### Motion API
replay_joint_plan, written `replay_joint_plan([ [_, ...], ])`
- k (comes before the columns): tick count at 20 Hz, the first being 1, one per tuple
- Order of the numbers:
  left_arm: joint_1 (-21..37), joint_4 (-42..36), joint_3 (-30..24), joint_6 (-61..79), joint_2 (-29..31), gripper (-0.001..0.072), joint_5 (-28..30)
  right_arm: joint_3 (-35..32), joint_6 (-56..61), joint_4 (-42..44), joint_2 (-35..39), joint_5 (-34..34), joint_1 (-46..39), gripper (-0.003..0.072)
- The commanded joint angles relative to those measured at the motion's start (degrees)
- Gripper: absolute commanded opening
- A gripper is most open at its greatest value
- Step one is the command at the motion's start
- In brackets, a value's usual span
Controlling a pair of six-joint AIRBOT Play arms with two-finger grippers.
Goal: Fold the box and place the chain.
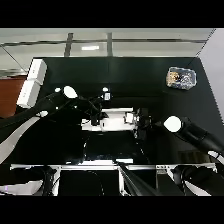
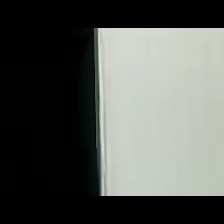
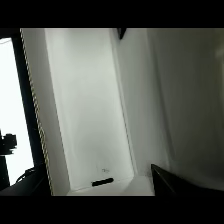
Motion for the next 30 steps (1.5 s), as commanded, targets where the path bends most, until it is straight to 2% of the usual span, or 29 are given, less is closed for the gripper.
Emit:
replay_joint_plan([
  [1,0.0,0.1,0.0,0.2,0.0,0.0026,-0.2,2.2,-0.6,-1.9,0.0,0.0,-0.8,0.0683],
  [5,0.0,0.1,0.0,0.2,0.0,0.0026,-0.2,3.0,-2.8,0.5,0.0,4.1,-6.8,0.0683],
  [8,0.0,0.1,0.0,0.2,0.0,0.0026,-0.2,3.0,-10.9,9.5,-0.4,7.5,-9.7,0.0683],
  [10,0.0,0.1,0.0,0.2,0.0,0.0026,-0.2,3.0,-14.6,13.3,-1.8,7.6,-9.9,0.0683],
  [12,0.0,0.1,0.0,0.2,0.0,0.0026,-0.3,3.0,-17.7,16.8,-4.3,10.7,-9.9,0.0683],
  [20,-0.1,0.1,0.0,0.2,-0.2,0.0026,-0.3,3.0,-26.3,18.4,-10.3,10.4,-9.9,0.0683],
  [30,-0.5,0.1,0.0,0.2,-0.6,0.0026,0.4,3.0,-26.9,16.1,-13.5,10.4,-9.9,0.0682],
])
